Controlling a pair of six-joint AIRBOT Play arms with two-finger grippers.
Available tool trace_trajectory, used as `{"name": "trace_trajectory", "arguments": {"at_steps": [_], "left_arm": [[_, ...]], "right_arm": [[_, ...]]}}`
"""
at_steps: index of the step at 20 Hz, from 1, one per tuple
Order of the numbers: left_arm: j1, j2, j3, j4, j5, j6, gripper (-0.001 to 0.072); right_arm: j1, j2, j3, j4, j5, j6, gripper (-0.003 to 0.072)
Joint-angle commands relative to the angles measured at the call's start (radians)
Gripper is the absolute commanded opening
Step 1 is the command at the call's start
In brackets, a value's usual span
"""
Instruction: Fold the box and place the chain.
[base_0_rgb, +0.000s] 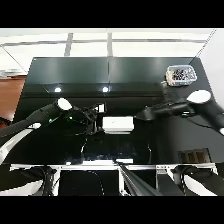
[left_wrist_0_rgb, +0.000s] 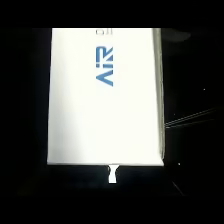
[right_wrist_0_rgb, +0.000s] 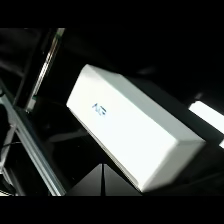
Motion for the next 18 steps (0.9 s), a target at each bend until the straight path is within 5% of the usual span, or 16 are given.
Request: {"name": "trace_trajectory", "arguments": {"at_steps": [1,6,14,18], "left_arm": [[0.003,0.008,0.029,-0.006,-0.040,-0.019,0.0710],[-0.010,0.032,0.130,-0.037,-0.212,-0.024,0.0708],[-0.179,-0.073,0.232,-0.142,-0.014,-0.107,0.0706],[-0.186,-0.121,0.249,-0.145,-0.014,-0.214,0.0705]], "right_arm": [[-0.193,0.145,0.008,-0.142,0.109,0.063,0.0014],[-0.322,0.188,0.006,-0.201,0.145,0.088,0.0014],[-0.321,0.188,0.006,-0.201,0.095,0.087,0.0014],[-0.321,0.188,-0.002,-0.201,0.095,0.085,0.0014]]}}
